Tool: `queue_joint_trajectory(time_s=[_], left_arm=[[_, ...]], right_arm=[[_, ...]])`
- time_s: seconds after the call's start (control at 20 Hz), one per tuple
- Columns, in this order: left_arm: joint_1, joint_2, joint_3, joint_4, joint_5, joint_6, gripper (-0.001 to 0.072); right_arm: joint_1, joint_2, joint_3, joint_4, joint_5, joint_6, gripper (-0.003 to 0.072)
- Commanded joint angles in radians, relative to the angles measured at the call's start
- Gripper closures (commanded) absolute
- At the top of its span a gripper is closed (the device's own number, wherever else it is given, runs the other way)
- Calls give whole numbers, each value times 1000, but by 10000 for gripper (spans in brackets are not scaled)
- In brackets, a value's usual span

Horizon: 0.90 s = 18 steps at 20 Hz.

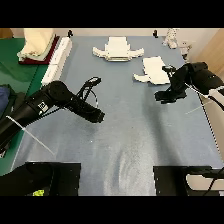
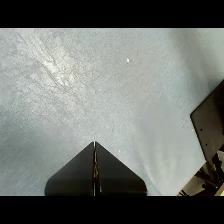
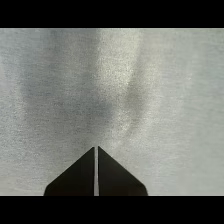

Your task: Fold the box.

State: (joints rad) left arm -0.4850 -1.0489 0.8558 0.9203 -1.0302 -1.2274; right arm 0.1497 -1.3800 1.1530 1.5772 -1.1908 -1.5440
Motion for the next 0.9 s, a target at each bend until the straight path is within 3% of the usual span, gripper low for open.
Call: queue_joint_trajectory(time_s=[0.0,0.65,0.85], left_arm=[[-1,1,0,0,1,1,697],[-1,1,0,0,1,1,697],[-1,1,0,0,1,1,697]], right_arm=[[0,0,1,0,0,0,651],[0,0,1,18,15,0,651],[1,-6,2,264,54,2,660]])
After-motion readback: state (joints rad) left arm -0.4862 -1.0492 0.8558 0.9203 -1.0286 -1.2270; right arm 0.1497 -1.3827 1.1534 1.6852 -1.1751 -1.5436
